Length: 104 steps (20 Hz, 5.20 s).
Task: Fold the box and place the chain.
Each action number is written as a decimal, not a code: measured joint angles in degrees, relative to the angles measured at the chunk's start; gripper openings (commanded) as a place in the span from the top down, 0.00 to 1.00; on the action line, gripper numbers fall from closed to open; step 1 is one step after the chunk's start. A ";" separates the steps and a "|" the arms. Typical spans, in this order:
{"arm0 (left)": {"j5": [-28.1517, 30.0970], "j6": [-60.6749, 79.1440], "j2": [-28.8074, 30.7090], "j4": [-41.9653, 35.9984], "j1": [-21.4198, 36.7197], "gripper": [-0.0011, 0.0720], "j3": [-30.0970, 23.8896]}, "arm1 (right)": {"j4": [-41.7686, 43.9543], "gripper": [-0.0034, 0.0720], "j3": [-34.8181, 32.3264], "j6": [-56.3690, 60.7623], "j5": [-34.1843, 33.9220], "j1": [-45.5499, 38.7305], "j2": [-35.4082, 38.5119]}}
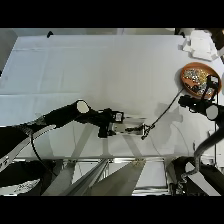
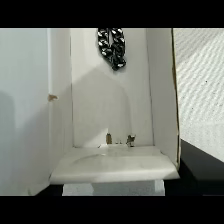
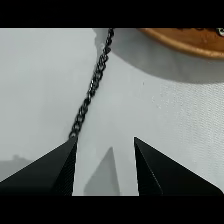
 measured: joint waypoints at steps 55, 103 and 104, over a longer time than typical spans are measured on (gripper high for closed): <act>0.00 -0.02 0.00 0.00 0.00 0.53 -0.02 | 20.87 0.94 11.19 -13.18 33.88 46.99 39.41; 0.00 -0.04 0.00 -0.02 0.00 0.53 0.00 | 13.66 0.68 -3.48 0.92 4.15 56.19 10.80; 0.00 -0.04 0.00 -0.02 0.00 0.53 0.00 | 13.49 0.68 -3.48 1.11 4.68 56.19 12.72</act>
